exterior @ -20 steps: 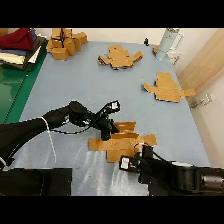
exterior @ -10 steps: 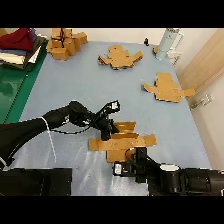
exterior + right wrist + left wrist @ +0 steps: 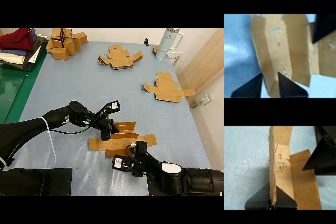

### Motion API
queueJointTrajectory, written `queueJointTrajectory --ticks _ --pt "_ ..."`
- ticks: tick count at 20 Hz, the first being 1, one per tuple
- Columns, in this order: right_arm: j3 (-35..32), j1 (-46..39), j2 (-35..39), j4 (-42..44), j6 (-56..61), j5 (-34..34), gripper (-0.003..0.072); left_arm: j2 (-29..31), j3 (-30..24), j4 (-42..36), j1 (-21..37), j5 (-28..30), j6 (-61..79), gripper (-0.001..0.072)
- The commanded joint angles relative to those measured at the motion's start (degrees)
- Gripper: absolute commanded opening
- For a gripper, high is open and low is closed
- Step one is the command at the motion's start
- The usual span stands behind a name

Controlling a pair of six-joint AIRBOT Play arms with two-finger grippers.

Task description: Fold the box.

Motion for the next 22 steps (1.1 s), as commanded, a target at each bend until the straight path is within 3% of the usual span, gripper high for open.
queueJointTrajectory --ticks 1,2,9,12,15,17,22 --pt "0.35 0.04 1.33 -4.42 8.22 -1.44 0.0668 -0.02 -0.02 0.02 -0.04 0.0 0.02 0.0015" --pt "0.35 0.04 1.31 -5.4 10.32 -1.49 0.0708 -0.02 -0.02 0.0 -0.04 0.0 0.02 0.0015" --pt "0.35 0.0 1.46 -6.69 10.56 -3.21 0.072 -0.02 -0.02 0.0 -0.04 0.0 0.02 0.0015" --pt "-0.94 -3.52 4.81 -5.77 8.11 -0.5 0.072 -0.02 -0.02 0.02 -0.04 0.07 0.02 0.0015" --pt "-4.83 -9.22 13.22 2.58 -6.29 4.52 0.072 -0.02 -0.02 0.02 -0.04 0.0 0.02 0.0015" --pt "-5.92 -13.9 17.62 7.23 -12.9 4.2 0.072 -0.02 -0.02 0.0 -0.04 0.02 0.02 0.0015" --pt "-5.97 -27.28 19.04 20.9 -32.11 9.14 0.072 -0.02 -0.02 0.0 -0.04 0.02 0.02 0.0015"
